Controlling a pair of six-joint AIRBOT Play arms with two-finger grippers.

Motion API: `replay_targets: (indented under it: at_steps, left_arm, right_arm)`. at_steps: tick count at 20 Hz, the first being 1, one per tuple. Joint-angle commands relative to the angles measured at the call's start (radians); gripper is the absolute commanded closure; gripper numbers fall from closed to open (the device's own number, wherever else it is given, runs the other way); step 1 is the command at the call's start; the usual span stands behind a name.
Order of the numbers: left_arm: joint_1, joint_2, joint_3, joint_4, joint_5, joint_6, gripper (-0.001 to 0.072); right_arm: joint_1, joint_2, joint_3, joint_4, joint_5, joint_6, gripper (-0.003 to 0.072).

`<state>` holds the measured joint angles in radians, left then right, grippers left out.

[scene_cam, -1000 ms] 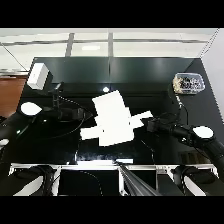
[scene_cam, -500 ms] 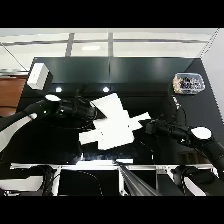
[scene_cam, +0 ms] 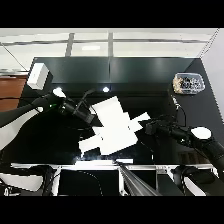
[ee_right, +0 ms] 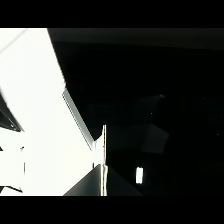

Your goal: Fold the box and place the chain.

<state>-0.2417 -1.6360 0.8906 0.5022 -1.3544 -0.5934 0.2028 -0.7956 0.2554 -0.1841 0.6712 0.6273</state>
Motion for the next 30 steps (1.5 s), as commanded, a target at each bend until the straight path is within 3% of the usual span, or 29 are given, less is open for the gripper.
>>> replay_targets:
  at_steps: [1, 5, 6, 7, 8, 12, 15, 17, 18, 22, 26, 30]
  left_arm:
    - [-0.002, -0.004, 0.007, 0.055, -0.027, 0.019, 0.0606]
    - [-0.001, -0.004, 0.007, 0.073, -0.042, 0.038, 0.0681]
    - [-0.002, -0.004, 0.007, 0.069, -0.044, 0.047, 0.0681]
    - [-0.002, -0.003, 0.007, 0.067, -0.044, 0.048, 0.0681]
    - [-0.002, 0.001, 0.007, 0.068, -0.044, 0.048, 0.0682]
    - [-0.037, 0.113, 0.006, 0.094, -0.006, 0.029, 0.0685]
    - [-0.13, 0.303, -0.021, 0.201, 0.225, 0.121, 0.0683]
    - [-0.192, 0.37, -0.043, 0.303, 0.277, 0.372, 0.0682]
    - [-0.218, 0.375, -0.043, 0.357, 0.282, 0.501, 0.0682]
    - [-0.251, 0.313, -0.048, 0.368, 0.396, 0.512, 0.0682]
    - [-0.251, 0.236, -0.048, 0.37, 0.404, 0.512, 0.0682]
    - [-0.251, 0.226, -0.047, 0.346, 0.405, 0.512, 0.0682]
  right_arm:
    - [0.001, 0.001, 0.0, -0.002, -0.002, 0.0, 0.0669]
    - [0.001, 0.001, 0.0, -0.002, -0.002, 0.0, 0.0666]
    - [0.0, 0.001, 0.0, -0.009, -0.005, 0.001, 0.0551]
    - [-0.001, 0.001, 0.0, -0.018, -0.009, 0.001, 0.0261]
    - [-0.011, 0.001, 0.004, -0.034, -0.006, 0.001, 0.012]
    - [-0.119, 0.002, 0.123, -0.212, 0.106, 0.0, 0.0114]
    - [-0.165, 0.002, 0.252, -0.495, 0.199, 0.0, 0.0114]
    - [-0.158, 0.002, 0.291, -0.588, 0.221, -0.031, 0.0114]
    - [-0.151, 0.002, 0.291, -0.584, 0.224, -0.059, 0.0113]
    - [-0.077, 0.001, 0.291, -0.589, 0.227, -0.204, 0.0115]
    - [0.043, 0.001, 0.29, -0.704, 0.225, -0.243, 0.0115]
    - [0.134, -0.005, 0.248, -0.755, 0.188, -0.27, 0.0115]
